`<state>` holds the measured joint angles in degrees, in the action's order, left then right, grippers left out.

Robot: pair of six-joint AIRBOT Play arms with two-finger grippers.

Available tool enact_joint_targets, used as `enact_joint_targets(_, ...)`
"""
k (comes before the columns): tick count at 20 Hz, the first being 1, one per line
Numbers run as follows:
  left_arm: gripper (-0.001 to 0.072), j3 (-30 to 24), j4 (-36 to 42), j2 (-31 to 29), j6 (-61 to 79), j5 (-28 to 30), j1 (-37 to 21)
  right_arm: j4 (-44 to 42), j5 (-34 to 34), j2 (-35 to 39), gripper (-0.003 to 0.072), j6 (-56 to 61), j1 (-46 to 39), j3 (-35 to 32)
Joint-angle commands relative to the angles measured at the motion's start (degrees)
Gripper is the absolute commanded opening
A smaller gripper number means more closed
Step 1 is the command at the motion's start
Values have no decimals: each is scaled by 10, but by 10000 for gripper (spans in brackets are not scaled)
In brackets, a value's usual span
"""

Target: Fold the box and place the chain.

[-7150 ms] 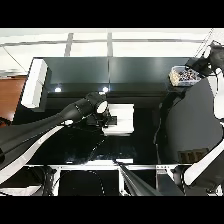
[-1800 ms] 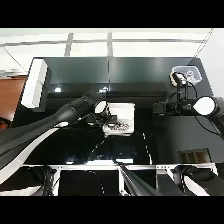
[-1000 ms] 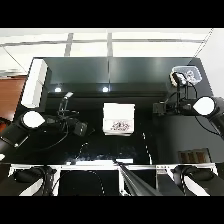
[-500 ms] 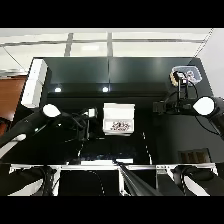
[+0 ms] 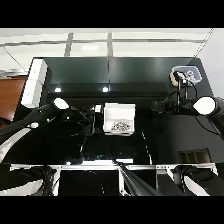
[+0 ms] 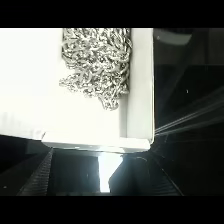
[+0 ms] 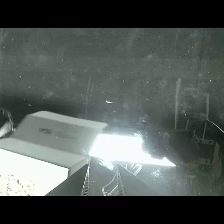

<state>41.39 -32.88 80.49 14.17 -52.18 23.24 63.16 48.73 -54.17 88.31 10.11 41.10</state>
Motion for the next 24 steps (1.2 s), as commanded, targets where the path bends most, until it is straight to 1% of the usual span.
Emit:
enact_joint_targets(1,717,3,14,9,-16,6,10,-5,-1,0,222,0,0,0)
enact_joint_targets(3,716,3,14,9,-16,9,21,-5,-1,0,222,0,0,0)
enact_joint_targets(8,717,3,14,9,-20,60,35,-5,-2,0,221,0,0,0)
enact_joint_targets(14,716,6,2,9,-3,57,38,-4,-9,0,221,0,0,0)
enact_joint_targets(21,715,11,8,9,7,52,52,-3,-16,0,222,0,0,0)
enact_joint_targets(24,686,11,9,9,6,50,52,-1,-16,0,222,0,0,0)
